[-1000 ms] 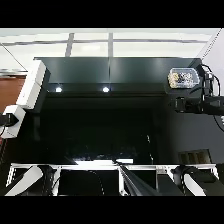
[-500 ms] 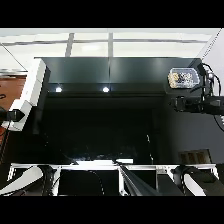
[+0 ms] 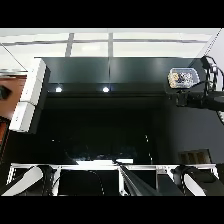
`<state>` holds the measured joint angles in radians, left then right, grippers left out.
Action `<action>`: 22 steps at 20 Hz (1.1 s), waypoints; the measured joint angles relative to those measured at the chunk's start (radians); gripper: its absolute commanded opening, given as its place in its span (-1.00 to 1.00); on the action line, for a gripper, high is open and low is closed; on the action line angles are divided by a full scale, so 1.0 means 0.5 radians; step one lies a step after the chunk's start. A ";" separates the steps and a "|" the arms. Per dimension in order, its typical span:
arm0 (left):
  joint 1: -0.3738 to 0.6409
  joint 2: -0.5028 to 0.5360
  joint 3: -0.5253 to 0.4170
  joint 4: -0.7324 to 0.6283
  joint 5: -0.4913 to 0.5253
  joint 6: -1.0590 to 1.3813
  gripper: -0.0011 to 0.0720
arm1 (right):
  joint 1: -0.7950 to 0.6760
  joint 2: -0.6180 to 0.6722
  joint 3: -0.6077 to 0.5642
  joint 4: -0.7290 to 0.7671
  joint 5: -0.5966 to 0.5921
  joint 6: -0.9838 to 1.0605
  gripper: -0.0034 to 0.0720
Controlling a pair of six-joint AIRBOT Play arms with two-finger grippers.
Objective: Fold the box and place the chain.
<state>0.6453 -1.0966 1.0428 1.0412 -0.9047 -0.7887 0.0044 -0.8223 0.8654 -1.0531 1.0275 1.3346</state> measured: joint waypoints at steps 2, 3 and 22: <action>-0.089 0.075 0.117 -0.190 -0.048 -0.039 -0.90 | 0.050 -0.004 0.039 0.002 -0.043 -0.024 -0.87; -0.143 0.113 0.145 -0.273 -0.072 -0.063 -0.90 | 0.077 -0.007 0.045 0.005 -0.085 -0.038 -0.87; -1.056 1.310 -1.277 -0.397 0.885 -0.047 -0.88 | 0.262 -0.028 -0.542 -0.184 -1.176 -0.433 -0.86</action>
<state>0.1173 -0.4416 0.4042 0.8425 -0.4622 -0.8124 0.1352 -0.8364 0.5941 -1.1450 0.4393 1.1179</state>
